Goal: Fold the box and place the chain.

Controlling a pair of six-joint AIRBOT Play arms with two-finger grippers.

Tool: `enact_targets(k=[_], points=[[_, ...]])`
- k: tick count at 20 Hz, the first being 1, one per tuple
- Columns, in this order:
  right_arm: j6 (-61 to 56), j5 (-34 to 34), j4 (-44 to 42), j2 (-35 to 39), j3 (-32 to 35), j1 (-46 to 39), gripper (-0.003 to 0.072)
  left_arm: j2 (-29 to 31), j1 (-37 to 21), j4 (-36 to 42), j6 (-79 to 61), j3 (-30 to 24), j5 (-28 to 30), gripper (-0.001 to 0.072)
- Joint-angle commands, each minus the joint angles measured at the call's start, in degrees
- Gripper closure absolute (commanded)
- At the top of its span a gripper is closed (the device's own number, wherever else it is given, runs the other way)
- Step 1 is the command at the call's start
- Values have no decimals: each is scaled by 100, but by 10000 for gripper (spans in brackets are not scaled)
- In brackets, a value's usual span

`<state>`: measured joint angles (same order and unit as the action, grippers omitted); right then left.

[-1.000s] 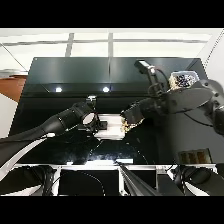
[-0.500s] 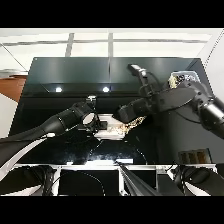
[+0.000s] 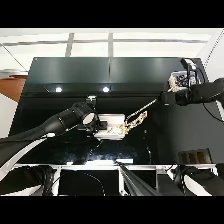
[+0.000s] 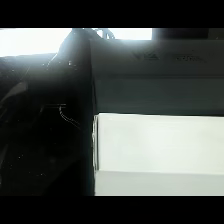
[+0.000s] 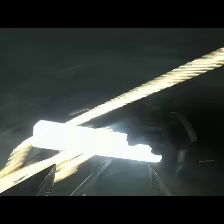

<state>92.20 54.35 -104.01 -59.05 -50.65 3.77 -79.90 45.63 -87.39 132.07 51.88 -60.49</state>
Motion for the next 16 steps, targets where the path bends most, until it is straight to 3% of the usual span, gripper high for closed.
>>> enact_targets(k=[1,4,10,12,13,15,16], points=[[-1075,-1711,573,-542,424,-564,-18,0,4,2,0,2,-4,677],[-2240,-2835,570,-1211,345,-584,-17,0,4,4,0,2,-2,678],[-3228,-3027,564,-2376,-278,-586,-14,0,4,4,0,2,-2,678],[-3233,-3056,546,-2601,-470,-586,71,0,4,4,0,2,0,678],[-3241,-3047,474,-2693,-555,-586,152,0,4,4,0,2,0,678],[-3244,-3003,369,-2804,-649,-584,193,0,4,4,0,2,0,677],[-3241,-2983,350,-2811,-656,-586,382,0,4,4,0,2,0,677]])
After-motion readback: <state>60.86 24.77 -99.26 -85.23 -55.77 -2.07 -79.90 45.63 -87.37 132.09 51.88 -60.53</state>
